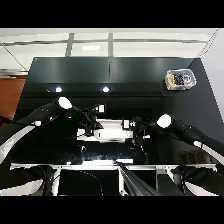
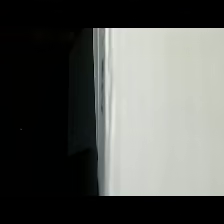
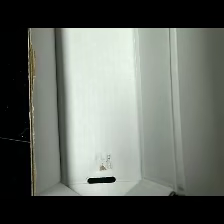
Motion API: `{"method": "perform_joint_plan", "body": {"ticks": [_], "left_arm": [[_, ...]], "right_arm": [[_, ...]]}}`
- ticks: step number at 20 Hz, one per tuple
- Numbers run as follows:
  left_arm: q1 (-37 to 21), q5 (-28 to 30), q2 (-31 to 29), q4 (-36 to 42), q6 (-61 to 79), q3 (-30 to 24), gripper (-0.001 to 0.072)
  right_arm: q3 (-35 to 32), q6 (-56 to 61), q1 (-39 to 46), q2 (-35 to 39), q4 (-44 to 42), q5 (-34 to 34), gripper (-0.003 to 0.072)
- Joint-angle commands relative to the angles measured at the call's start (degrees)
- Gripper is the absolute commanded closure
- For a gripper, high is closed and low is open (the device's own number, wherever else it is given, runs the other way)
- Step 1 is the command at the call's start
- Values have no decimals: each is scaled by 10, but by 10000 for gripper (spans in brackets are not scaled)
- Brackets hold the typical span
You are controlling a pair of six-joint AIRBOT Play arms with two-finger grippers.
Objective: Fold the box and place the chain.
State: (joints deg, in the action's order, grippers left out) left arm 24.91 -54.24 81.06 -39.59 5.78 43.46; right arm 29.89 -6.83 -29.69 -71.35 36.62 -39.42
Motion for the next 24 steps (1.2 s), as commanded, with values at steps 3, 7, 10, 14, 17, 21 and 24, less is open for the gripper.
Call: {"method": "perform_joint_plan", "body": {"ticks": [3,7,10,14,17,21,24], "left_arm": [[0,1,0,0,0,1,681],[0,1,0,0,0,1,680],[0,0,0,0,0,1,675],[0,-4,-3,-1,-3,11,522],[-2,-11,-21,-23,-50,27,159],[-19,-23,-86,-179,-197,38,55],[-40,-65,-150,-278,-341,38,92]], "right_arm": [[0,21,0,0,-4,7,58],[0,21,0,0,-4,7,58],[0,21,-1,0,-3,7,60],[0,21,-4,0,5,7,242],[0,21,-4,0,5,25,242],[0,21,-4,0,-7,42,242],[0,24,-4,0,-19,57,242]]}}
